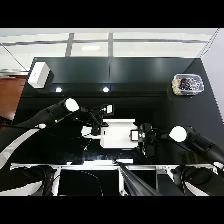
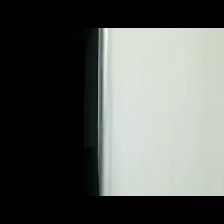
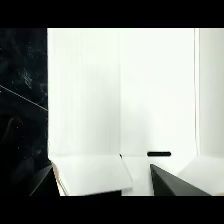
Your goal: Fold the box and place the chain.
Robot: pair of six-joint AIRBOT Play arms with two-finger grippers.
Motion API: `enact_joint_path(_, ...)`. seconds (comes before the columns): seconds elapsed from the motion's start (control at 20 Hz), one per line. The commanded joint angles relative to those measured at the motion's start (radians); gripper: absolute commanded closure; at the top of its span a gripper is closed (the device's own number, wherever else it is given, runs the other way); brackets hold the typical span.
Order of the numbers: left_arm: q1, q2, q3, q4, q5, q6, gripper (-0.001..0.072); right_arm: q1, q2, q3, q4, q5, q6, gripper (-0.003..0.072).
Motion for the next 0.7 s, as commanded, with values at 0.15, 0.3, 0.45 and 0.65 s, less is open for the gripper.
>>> enact_joint_path(0.15, 0.0, 0.0, 0.001, 0.001, -0.005, 0.0, 0.068, 0.024, -0.012, 0.019, 0.045, -0.054, -0.01, 0.0018)
enact_joint_path(0.3, -0.002, 0.0, 0.001, 0.009, -0.01, 0.0, 0.0681, -0.015, -0.012, 0.061, 0.04, -0.058, -0.006, 0.0018)
enact_joint_path(0.45, -0.002, 0.0, 0.001, 0.009, -0.01, 0.0, 0.068, -0.065, -0.012, 0.087, 0.071, -0.059, 0.005, 0.0018)
enact_joint_path(0.65, -0.002, 0.0, 0.001, 0.008, -0.01, 0.0, 0.0681, -0.114, -0.013, 0.089, 0.16, -0.047, 0.003, 0.0018)
